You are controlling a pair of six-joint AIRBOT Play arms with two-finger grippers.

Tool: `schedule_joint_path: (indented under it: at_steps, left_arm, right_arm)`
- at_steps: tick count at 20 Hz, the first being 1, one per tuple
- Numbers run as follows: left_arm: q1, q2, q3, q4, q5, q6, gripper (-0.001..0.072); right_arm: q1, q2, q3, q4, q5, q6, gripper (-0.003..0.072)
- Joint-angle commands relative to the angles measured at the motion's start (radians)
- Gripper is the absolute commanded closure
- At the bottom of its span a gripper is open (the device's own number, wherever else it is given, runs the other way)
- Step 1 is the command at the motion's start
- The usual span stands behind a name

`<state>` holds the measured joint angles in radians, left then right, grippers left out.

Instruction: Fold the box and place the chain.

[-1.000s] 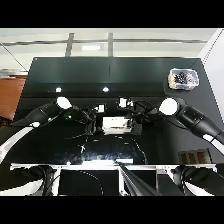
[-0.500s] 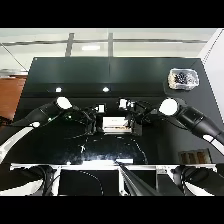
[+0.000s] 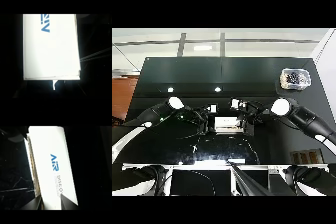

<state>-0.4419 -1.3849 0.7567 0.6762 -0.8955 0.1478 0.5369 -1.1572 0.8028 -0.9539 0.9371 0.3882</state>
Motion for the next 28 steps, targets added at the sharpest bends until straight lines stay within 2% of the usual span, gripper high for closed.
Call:
schedule_joint_path:
  at_steps: [1, 28]
  left_arm:
    - [0.0, 0.0, 0.001, 0.0, 0.001, 0.0, 0.0239]
    - [0.0, 0.0, 0.001, 0.0, 0.0, -0.003, 0.0239]
  right_arm:
    - [0.001, -0.001, 0.0, 0.0, 0.002, 0.0, 0.0413]
    - [0.001, -0.001, 0.0, -0.007, 0.027, 0.053, 0.0412]
